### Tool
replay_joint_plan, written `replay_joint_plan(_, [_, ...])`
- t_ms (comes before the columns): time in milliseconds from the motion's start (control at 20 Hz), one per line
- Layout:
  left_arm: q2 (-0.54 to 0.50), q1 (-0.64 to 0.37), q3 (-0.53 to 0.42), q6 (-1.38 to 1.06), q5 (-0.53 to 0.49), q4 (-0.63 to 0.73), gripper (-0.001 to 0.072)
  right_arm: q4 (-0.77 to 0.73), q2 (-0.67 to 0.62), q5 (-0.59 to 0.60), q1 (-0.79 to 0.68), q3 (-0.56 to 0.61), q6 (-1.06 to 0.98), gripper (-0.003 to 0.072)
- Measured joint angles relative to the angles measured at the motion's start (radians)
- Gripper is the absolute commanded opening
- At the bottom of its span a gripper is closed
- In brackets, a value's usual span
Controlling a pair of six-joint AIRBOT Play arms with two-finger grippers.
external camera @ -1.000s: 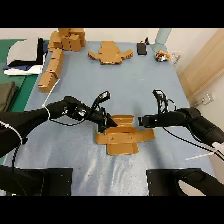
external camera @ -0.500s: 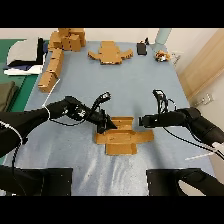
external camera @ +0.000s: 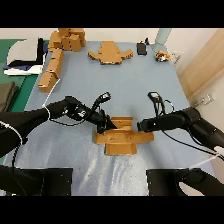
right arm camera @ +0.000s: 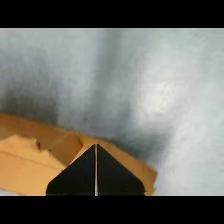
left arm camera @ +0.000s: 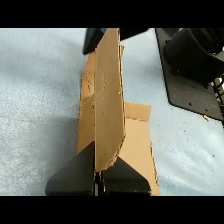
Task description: Fold the box.
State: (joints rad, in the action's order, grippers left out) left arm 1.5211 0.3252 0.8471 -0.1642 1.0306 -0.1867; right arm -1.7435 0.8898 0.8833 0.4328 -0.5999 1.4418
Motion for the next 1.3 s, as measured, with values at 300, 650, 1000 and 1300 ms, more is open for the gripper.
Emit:
replay_joint_plan(300, [0.0, 0.0, 0.0, 0.0, 0.001, -0.002, 0.0015, 0.293, -0.039, 0.21, 0.353, -0.034, -0.237, 0.0005])
replay_joint_plan(650, [0.0, 0.0, 0.0, 0.0, 0.0, 0.0, 0.0015, 0.619, -0.028, 0.209, 0.831, -0.023, -0.436, 0.0411])
replay_joint_plan(1000, [0.0, 0.0, 0.0, 0.0, 0.0, 0.0, 0.0014, 0.725, 0.061, 0.051, 0.955, 0.008, -0.309, 0.0426])
replay_joint_plan(1300, [0.0, 0.0, 0.0, 0.0, 0.0, 0.0, 0.0015, 0.533, 0.061, 0.054, 0.968, 0.068, -0.108, 0.0545])
